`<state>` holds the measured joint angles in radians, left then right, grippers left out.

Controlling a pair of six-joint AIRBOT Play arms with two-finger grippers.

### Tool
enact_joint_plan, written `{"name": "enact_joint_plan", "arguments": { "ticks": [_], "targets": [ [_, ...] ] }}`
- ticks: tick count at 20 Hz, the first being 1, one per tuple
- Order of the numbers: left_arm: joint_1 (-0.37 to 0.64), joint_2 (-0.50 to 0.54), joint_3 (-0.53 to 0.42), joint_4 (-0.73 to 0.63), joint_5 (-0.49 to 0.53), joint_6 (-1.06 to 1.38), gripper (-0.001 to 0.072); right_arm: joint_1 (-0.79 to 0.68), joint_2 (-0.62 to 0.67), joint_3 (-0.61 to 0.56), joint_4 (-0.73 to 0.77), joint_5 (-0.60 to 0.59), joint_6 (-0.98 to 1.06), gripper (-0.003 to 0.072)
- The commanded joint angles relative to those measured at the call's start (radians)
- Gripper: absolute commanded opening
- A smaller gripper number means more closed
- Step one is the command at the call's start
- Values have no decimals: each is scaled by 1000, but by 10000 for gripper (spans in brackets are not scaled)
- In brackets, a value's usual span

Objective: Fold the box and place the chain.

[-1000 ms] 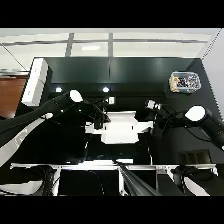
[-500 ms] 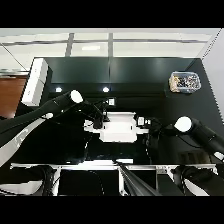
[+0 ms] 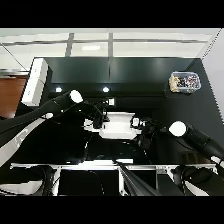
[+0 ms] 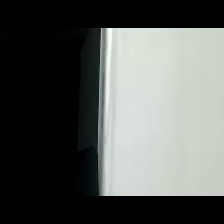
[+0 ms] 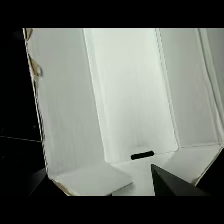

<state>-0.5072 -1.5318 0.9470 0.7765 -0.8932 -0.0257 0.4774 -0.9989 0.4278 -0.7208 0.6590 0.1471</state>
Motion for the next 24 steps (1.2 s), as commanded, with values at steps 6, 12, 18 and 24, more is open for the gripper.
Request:
{"name": "enact_joint_plan", "arguments": {
  "ticks": [6,12,18,24],
  "targets": [
    [-1,-1,0,-4,-1,-3,27,-3,1,29,-8,-12,-11,717],
    [-1,-1,0,-4,-1,-3,27,-23,1,58,-5,-43,-84,716],
    [-1,-1,0,-11,0,-3,28,-23,0,82,14,-64,-122,716],
    [-1,-1,0,-11,0,-3,28,-92,-3,84,21,-70,-122,716]
  ]
}}
